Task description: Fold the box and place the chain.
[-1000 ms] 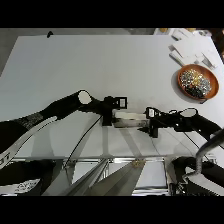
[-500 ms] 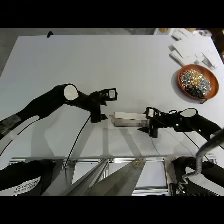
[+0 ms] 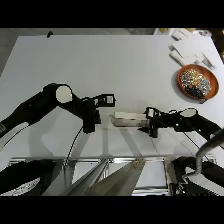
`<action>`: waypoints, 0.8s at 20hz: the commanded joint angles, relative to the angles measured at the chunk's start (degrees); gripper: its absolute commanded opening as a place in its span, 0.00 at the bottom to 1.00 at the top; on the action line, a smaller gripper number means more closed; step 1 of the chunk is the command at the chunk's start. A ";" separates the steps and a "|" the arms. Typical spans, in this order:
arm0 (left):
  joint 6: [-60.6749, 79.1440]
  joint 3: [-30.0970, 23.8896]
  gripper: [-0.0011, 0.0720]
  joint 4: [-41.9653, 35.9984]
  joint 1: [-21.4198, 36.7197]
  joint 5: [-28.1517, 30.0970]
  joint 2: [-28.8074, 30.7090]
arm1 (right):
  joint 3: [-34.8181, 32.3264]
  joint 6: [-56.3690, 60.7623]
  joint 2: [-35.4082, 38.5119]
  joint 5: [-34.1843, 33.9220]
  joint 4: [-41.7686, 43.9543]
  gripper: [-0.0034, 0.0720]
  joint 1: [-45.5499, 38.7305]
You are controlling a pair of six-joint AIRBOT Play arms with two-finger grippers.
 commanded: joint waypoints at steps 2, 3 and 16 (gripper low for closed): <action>-3.17 0.04 0.02 -1.77 -6.84 1.64 0.33 | -0.02 -0.02 -0.02 0.00 0.00 0.65 -0.04; -3.17 0.04 0.02 -2.54 -8.46 3.58 0.33 | -0.02 -0.02 -0.02 0.00 0.00 0.65 -0.04; -3.15 0.04 0.02 -4.85 -12.13 15.87 0.31 | -0.02 -0.02 -0.02 0.00 0.00 0.65 -0.04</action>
